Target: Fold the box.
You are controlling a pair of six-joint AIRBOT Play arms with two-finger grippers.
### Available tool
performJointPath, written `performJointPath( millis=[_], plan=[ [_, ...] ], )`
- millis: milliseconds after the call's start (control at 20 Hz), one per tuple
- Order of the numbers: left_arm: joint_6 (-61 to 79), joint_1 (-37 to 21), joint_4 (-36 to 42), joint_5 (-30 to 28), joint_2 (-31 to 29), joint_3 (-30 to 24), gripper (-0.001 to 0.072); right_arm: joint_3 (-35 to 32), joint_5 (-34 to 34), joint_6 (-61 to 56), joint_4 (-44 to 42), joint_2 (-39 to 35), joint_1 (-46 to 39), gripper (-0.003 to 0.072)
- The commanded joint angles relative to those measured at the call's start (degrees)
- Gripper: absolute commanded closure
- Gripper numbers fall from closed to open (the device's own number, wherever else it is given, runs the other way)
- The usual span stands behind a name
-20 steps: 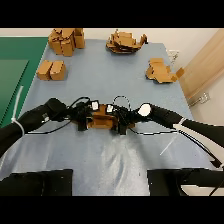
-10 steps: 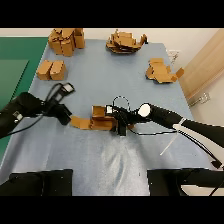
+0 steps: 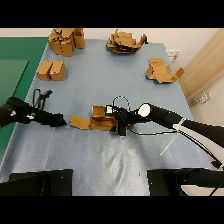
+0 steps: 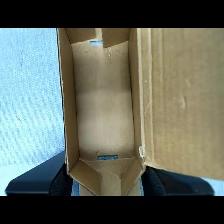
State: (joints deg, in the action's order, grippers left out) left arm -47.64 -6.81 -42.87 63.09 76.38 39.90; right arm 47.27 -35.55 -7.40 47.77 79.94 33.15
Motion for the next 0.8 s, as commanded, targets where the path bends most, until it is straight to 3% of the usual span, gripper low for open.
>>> performJointPath(
  millis=[0, 300, 750],
  plan=[
    [2.0, 4.6, 6.7, 0.8, 5.6, 0.1, 0.0695, 0.0, 0.0, 0.0, 0.0, 0.0, 0.0, 0.0299],
    [5.5, 11.1, 13.0, -0.2, 5.7, 0.1, 0.0696, 0.0, 0.0, 0.0, 0.0, 0.0, 0.0, 0.0299],
    [6.3, 11.7, 13.8, 4.7, 2.0, 4.6, 0.0694, 0.0, 0.0, 0.0, 0.0, 0.0, 0.0, 0.0298]
  ],
)
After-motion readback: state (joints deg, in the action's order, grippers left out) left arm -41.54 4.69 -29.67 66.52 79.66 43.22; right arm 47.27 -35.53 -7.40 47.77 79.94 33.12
